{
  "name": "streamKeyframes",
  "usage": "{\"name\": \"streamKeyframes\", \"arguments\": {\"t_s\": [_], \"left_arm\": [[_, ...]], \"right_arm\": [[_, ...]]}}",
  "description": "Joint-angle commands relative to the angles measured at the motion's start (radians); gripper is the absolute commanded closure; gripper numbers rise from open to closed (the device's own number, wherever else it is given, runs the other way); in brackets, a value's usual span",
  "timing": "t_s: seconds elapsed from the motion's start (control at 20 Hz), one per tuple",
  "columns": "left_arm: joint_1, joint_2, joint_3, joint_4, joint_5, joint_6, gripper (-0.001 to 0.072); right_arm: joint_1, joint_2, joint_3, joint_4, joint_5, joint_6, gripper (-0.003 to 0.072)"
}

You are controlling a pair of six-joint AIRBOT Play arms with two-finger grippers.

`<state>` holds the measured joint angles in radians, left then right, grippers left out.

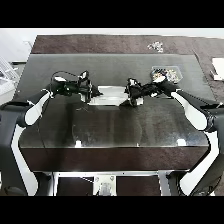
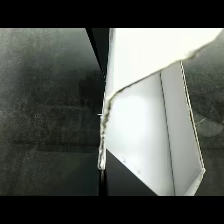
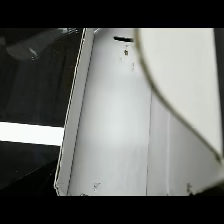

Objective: Fold the box and place the chain.

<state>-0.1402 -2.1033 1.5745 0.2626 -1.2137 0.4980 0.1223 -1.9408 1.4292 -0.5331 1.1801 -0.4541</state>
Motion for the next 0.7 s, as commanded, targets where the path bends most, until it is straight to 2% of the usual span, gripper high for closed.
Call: {"name": "streamKeyframes", "arguments": {"t_s": [0.0,0.65], "left_arm": [[0.001,0.000,0.000,0.000,-0.002,0.000,0.0688],[0.001,0.000,0.000,0.000,-0.001,0.000,0.0688]], "right_arm": [[0.000,-0.003,0.012,0.002,-0.006,0.000,0.0068],[-0.003,-0.028,0.046,-0.002,0.011,0.027,0.0068]]}}
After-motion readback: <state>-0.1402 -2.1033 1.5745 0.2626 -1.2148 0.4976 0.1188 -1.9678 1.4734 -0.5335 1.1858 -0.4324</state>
